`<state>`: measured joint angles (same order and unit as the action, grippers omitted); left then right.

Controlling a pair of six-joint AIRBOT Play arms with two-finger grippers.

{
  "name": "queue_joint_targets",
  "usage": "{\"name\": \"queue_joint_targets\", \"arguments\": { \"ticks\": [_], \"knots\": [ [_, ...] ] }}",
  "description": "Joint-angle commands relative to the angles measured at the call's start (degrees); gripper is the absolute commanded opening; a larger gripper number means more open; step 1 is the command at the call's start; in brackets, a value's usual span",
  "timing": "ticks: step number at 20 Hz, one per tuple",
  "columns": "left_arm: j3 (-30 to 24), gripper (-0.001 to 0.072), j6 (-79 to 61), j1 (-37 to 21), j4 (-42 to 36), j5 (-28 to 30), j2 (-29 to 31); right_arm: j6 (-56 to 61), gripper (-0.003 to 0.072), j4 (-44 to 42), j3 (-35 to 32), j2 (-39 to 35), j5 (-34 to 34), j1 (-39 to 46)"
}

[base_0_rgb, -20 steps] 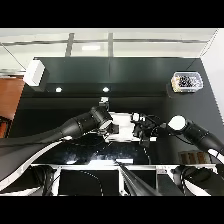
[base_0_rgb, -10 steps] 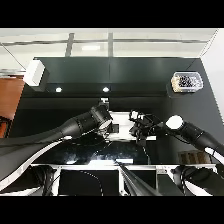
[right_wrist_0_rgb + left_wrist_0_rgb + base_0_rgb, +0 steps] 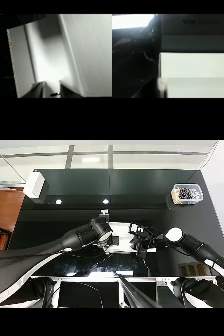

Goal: Fold the box and place the chain.

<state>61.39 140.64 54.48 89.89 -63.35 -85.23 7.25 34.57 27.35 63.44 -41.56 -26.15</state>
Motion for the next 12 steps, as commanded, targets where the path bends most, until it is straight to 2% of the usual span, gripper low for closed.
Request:
{"name": "queue_joint_targets", "arguments": {
  "ticks": [1, 5, 7, 9, 12],
  "knots": [
    [0.02, 0.0025, 0.00, 0.04, -0.15, 0.09, -0.04, 0.07, 0.0068, -0.02, 0.00, 0.04, 1.01, 0.09],
    [0.02, 0.0025, -0.02, 0.04, -0.17, 1.36, -0.04, 11.93, 0.0067, 3.69, 1.03, -2.05, -1.68, 0.15],
    [0.02, 0.0026, -0.04, 0.04, -0.24, 1.25, -0.04, 23.04, 0.0068, 8.46, 3.10, -4.96, -7.10, 2.80],
    [0.02, 0.0026, -0.04, 0.04, -0.59, 1.27, -0.04, 32.33, 0.0064, 8.87, 5.35, -8.37, -15.28, 8.85],
    [0.02, 0.0026, -0.04, 0.04, -0.57, 1.40, -0.04, 46.38, 0.0059, 12.31, 5.55, -11.87, -16.94, 21.64]
  ]
}}
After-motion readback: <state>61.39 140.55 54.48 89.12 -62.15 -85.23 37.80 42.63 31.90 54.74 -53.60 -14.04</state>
